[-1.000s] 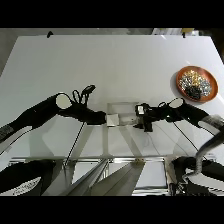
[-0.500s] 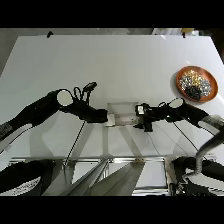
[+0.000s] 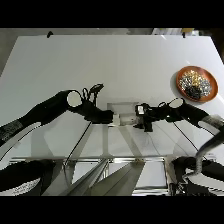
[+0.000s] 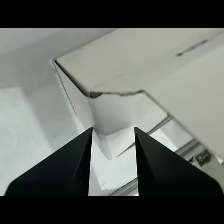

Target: Fold the box and place the chain.

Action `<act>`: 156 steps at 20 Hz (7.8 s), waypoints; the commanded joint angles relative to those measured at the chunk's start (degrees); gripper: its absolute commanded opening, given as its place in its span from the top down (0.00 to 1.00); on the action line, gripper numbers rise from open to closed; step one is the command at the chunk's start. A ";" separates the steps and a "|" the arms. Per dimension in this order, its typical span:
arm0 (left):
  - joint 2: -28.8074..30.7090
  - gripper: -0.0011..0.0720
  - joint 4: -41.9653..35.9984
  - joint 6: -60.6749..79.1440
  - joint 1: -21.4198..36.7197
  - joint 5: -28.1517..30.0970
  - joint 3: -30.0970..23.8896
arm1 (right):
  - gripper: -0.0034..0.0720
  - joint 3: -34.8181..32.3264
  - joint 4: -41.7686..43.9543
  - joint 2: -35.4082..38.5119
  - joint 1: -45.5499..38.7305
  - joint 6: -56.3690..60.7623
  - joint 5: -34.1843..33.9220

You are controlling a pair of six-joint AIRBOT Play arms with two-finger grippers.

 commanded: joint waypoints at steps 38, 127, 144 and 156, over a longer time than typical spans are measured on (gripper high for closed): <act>-19.93 0.98 30.73 -44.85 -13.38 -18.53 22.32 | 0.43 0.00 0.00 0.02 -0.02 0.00 0.02; -4.92 0.02 -29.83 122.36 9.33 7.02 -14.19 | 0.43 0.00 0.00 0.02 -0.02 0.00 0.00; -7.50 0.02 -36.15 123.27 7.41 10.73 -14.16 | 0.43 0.00 0.00 0.02 -0.02 0.00 0.00; -7.50 0.59 -37.57 123.93 6.23 12.20 -14.16 | 0.43 0.00 0.00 0.02 -0.02 0.00 0.02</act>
